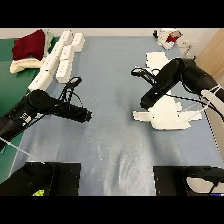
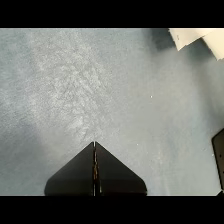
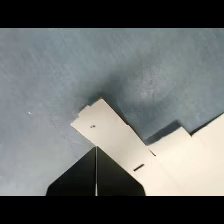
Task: Fold the box.
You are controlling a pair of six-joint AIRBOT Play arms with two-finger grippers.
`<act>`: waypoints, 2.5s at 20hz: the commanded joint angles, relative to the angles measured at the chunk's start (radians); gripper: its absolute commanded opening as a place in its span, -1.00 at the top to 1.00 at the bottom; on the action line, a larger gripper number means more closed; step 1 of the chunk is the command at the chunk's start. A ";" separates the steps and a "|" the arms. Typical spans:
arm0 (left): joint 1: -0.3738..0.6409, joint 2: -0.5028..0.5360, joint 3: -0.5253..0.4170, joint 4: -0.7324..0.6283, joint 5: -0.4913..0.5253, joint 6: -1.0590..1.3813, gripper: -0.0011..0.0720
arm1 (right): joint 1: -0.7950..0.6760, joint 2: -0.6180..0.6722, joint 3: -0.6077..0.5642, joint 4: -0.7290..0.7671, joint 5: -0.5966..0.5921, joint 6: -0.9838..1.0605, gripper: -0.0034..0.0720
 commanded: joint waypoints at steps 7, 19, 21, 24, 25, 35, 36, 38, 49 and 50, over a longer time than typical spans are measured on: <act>0.000 -0.001 0.000 -0.005 0.082 -0.020 0.93 | 0.008 -0.015 0.000 0.101 0.082 0.544 0.90; 0.002 -0.171 0.136 -0.139 0.042 -0.085 -0.30 | -0.666 -0.047 0.137 -0.307 -0.148 0.636 0.02; 0.002 -0.217 0.136 -0.193 0.031 -0.080 -0.30 | -0.819 -0.085 0.137 -0.243 -0.146 0.527 0.02; 0.005 -0.262 0.137 -0.286 -0.006 -0.043 -0.30 | -0.998 -0.158 0.137 -0.051 -0.165 0.304 -0.09; 0.008 -0.269 0.137 -0.319 -0.018 -0.032 -0.30 | -1.041 -0.185 0.137 0.030 -0.177 0.241 -0.09; 0.008 -0.273 0.137 -0.450 -0.089 -0.022 -0.30 | -1.141 -0.392 0.140 0.157 -0.228 0.042 -0.09; 0.007 -0.273 0.137 -0.456 -0.088 -0.022 -0.30 | -1.140 -0.403 0.140 0.167 -0.242 0.039 -0.09; 0.007 -0.273 0.137 -0.458 -0.089 -0.022 -0.30 | -1.140 -0.420 0.140 0.199 -0.271 0.029 -0.09; 0.008 -0.273 0.137 -0.460 -0.085 0.007 -0.30 | -1.066 -0.420 0.140 0.497 -0.361 -0.017 0.91; 0.008 -0.273 0.137 -0.462 -0.086 0.008 -0.30 | -1.036 -0.417 0.140 0.518 -0.363 -0.016 0.90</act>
